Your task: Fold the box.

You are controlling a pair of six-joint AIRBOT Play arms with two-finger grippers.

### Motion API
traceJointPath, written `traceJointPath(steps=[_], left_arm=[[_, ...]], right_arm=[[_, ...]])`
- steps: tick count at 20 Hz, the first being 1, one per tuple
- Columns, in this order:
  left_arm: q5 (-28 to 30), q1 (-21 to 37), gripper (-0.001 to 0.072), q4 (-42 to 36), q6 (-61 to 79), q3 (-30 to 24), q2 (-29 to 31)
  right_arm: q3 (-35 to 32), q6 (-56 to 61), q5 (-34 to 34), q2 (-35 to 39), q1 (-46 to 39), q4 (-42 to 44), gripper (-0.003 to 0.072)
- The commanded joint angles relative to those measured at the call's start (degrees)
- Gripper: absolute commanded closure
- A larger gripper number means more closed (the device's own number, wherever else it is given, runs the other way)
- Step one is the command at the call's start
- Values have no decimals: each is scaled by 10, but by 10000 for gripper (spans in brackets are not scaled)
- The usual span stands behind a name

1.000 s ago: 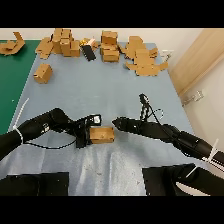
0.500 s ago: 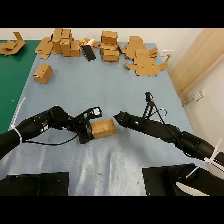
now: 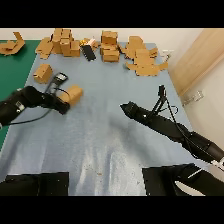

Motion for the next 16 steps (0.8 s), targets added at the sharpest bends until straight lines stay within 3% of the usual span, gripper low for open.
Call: traceJointPath(steps=[1, 3, 6, 10, 16], left_arm=[[3, 156, 300, 61, -121, 48, -25], [-5, 213, 300, 61, -127, 64, -48], [-8, 248, 300, 61, -126, 83, -85], [40, 238, 300, 61, -125, 92, -137], [56, 208, 300, 60, -125, 134, -197]], right_arm=[[0, 0, -5, 6, -3, -5, 684], [0, 0, -8, 6, -3, -5, 684], [0, 0, -8, 6, -3, -5, 684], [0, 0, -7, 6, -3, -4, 684], [0, 0, -5, 6, -4, -5, 684]])
